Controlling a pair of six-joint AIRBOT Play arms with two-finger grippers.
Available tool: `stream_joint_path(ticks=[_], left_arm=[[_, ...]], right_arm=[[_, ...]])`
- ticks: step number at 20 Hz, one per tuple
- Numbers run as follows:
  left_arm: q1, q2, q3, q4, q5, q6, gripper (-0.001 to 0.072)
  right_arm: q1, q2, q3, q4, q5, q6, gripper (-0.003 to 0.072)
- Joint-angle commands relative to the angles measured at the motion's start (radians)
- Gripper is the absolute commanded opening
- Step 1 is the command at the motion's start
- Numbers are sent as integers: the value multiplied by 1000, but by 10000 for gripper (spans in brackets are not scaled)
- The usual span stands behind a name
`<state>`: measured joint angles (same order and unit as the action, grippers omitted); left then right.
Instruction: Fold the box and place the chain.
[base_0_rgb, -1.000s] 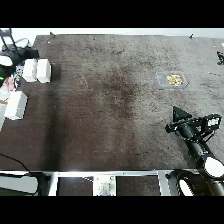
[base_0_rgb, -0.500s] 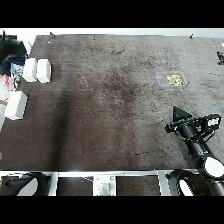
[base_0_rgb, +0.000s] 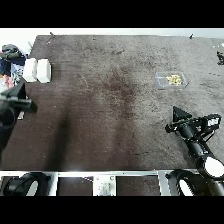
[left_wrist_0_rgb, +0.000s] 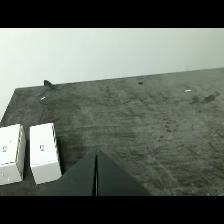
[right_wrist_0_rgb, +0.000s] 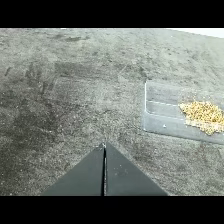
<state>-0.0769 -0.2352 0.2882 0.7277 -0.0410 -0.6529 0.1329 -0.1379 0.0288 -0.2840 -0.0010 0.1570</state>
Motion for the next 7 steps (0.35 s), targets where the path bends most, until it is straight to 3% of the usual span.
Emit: stream_joint_path(ticks=[1, 7], left_arm=[[-10, 129, -93, 2, -30, -10, 12], [-10, 129, -93, 2, -79, -10, 12]], right_arm=[[0, 1, 0, 0, 0, 0, 14], [0, 1, 0, 0, 0, 0, 14]])
